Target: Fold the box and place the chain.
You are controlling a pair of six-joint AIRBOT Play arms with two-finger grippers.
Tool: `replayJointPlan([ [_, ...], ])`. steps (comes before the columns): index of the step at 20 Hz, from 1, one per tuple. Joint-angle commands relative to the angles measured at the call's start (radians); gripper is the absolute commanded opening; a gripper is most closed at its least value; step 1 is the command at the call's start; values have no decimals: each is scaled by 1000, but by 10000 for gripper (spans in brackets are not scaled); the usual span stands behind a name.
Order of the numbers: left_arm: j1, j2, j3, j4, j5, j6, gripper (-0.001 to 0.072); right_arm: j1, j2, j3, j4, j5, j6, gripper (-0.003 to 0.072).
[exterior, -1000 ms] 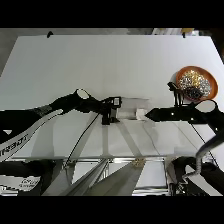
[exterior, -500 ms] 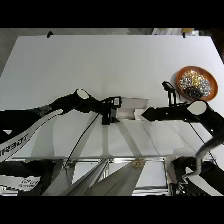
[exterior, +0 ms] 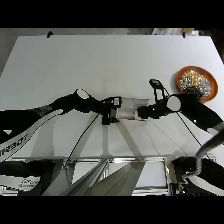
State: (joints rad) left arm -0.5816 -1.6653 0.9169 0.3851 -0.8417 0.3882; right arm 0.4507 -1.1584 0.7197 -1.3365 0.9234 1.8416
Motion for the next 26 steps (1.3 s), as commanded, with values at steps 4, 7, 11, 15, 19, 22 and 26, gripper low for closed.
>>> replayJointPlan([
  [4, 0, 0, 0, 0, 0, 0, 270, 109, -148, 139, -213, 142, 277, 346],
  [7, 0, 0, 0, 0, 0, 0, 270, 119, -174, 147, -216, 138, 289, 346],
  [11, 0, 0, 0, 0, 0, 0, 270, 120, -214, 147, -222, 143, 333, 345],
  [15, 0, 0, 0, 0, 0, 0, 270, 124, -227, 147, -226, 134, 334, 308],
  [19, 0, 0, 0, 0, 0, 0, 270, 124, -227, 147, -230, 132, 333, 155],
  [22, 0, 0, 0, 0, 0, 0, 270, 124, -227, 147, -230, 135, 331, 21],
  [26, 0, 0, 0, 0, 0, 0, 270, 124, -227, 147, -230, 130, 331, 57],
])
